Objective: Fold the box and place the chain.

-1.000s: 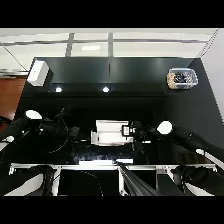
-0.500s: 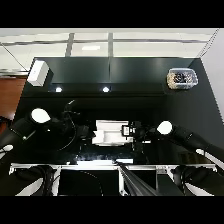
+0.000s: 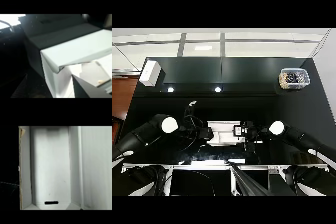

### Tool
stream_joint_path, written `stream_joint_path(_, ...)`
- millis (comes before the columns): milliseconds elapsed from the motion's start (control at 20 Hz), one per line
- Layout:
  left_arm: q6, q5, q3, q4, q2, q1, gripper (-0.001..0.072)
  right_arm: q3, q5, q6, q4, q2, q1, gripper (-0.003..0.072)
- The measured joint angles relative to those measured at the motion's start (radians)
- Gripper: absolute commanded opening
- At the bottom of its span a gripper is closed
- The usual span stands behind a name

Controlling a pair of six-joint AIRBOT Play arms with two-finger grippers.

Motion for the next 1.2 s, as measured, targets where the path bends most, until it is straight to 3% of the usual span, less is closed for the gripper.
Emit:
stream_joint_path(300,-0.239,-0.087,0.119,0.207,-0.085,-0.118,0.0618,0.0,-0.001,0.0,-0.001,0.0,0.0,0.0488)
stream_joint_path(350,-0.271,-0.109,0.144,0.237,-0.107,-0.137,0.0592,0.0,-0.001,0.0,-0.001,0.0,0.0,0.0488)
stream_joint_path(400,-0.301,-0.129,0.164,0.26,-0.127,-0.152,0.0472,0.0,-0.001,0.0,-0.001,0.0,0.0,0.0488)
stream_joint_path(450,-0.324,-0.146,0.185,0.277,-0.148,-0.165,0.0418,0.0,-0.001,0.0,-0.001,0.0,0.0,0.0488)
stream_joint_path(800,-0.444,-0.21,0.243,0.329,-0.228,-0.217,0.0418,0.0,-0.001,0.0,-0.002,0.0,0.0,0.0488)
stream_joint_path(1200,-0.527,-0.196,0.252,0.358,-0.272,-0.262,0.0394,0.0,-0.001,-0.001,-0.002,0.0,0.0,0.0488)
